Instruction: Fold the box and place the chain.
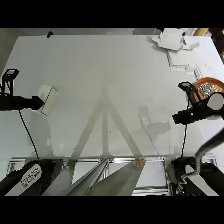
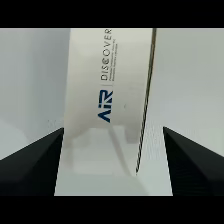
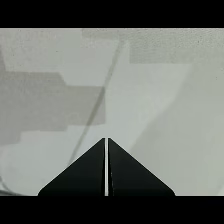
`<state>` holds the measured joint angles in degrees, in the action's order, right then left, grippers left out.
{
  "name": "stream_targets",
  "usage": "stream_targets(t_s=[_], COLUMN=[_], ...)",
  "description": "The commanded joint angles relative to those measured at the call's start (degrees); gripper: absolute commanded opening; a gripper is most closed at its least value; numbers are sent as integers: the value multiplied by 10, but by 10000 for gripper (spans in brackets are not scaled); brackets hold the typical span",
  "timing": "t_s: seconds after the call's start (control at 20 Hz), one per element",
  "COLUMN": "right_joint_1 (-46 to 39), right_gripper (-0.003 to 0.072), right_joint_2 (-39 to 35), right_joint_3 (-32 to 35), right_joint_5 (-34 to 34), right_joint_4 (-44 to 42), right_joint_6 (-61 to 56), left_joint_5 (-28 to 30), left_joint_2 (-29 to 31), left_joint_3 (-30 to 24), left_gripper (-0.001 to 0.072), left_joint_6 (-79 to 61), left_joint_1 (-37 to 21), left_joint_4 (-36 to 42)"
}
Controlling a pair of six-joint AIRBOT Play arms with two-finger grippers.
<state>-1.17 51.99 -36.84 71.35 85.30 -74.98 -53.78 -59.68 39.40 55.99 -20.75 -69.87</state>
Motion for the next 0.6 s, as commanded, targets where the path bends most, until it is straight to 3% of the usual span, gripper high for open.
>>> stream_targets(t_s=[0.0,0.35,0.55], right_joint_1=[0,0,0], right_gripper=[16,16,16], right_joint_2=[0,0,0], right_joint_3=[0,0,0], right_joint_5=[0,0,0], right_joint_4=[0,0,0], right_joint_6=[0,0,0], left_joint_5=[-30,-37,-45], left_joint_2=[12,175,206], left_joint_3=[0,0,0], left_gripper=[694,692,692], left_joint_6=[11,10,10], left_joint_1=[-2,26,34], left_joint_4=[-11,-14,-16])
